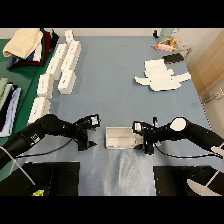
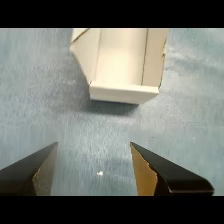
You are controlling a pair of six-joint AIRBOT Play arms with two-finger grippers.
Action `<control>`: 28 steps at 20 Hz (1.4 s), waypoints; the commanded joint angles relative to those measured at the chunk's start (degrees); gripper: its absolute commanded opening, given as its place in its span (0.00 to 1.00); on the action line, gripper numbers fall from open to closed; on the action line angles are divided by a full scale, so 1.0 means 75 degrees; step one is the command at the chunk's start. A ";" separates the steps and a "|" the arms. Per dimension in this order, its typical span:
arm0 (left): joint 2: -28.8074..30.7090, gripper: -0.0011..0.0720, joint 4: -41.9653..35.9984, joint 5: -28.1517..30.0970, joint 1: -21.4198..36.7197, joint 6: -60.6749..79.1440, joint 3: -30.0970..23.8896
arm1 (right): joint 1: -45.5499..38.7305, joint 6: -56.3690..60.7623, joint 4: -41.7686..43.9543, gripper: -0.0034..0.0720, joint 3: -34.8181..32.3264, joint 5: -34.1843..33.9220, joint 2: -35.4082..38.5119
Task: Fold the box.
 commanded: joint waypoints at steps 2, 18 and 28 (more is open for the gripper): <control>-0.0332 0.97 -0.0621 0.0443 -0.0402 0.0816 -0.0114 | -0.0003 0.0000 0.0003 0.72 0.0006 0.0000 0.0006; -0.0405 0.97 -0.0694 0.0504 -0.0554 0.0664 -0.0114 | -0.0003 0.0000 0.0003 0.72 0.0006 0.0003 0.0006; -0.0399 0.97 -0.0702 0.0507 -0.0554 0.0670 -0.0114 | -0.0003 0.0000 0.0003 0.72 0.0006 0.0000 0.0006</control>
